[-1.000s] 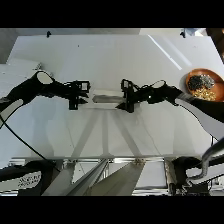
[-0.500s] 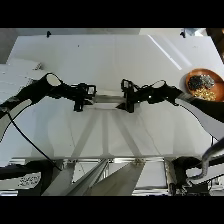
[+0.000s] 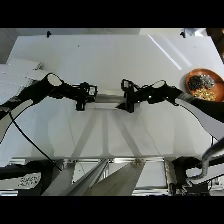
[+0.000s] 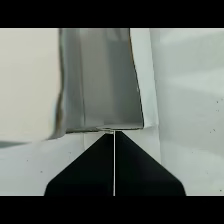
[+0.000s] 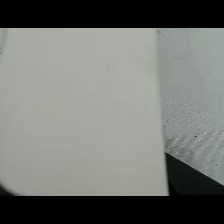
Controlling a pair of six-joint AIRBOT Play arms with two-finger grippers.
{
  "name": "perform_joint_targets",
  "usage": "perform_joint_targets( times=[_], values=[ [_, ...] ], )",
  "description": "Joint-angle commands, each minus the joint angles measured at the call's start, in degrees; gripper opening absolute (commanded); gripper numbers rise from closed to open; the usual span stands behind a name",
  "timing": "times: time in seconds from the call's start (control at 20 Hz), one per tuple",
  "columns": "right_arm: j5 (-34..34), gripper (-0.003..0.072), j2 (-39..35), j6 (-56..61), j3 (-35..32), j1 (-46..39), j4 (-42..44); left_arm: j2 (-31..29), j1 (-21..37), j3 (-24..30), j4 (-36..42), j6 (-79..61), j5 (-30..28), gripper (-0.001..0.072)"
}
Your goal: Fold the box and place the chain.
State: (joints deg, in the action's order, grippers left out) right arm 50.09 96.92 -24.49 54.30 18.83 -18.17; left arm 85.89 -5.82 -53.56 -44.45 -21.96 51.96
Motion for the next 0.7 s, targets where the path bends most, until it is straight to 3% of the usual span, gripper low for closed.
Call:
perform_joint_targets(
  times=[0.0,0.35,0.45,0.65],
  values=[
    [0.1,0.0414,0.0,0.0,0.0,0.0,0.0,0.0,0.0,0.0,7.3,-4.2,0.0,0.0012],
    [0.1,0.0414,0.0,0.0,0.0,0.0,0.0,0.1,0.0,0.0,9.2,-5.1,0.6,0.0125],
    [0.1,0.0414,0.0,0.0,0.0,0.0,0.0,0.1,0.0,0.0,9.2,-4.9,0.5,0.0341],
    [0.1,0.0414,0.0,0.0,0.0,0.0,0.0,0.0,0.1,0.0,8.8,-4.6,0.6,0.0344]
  ],
)
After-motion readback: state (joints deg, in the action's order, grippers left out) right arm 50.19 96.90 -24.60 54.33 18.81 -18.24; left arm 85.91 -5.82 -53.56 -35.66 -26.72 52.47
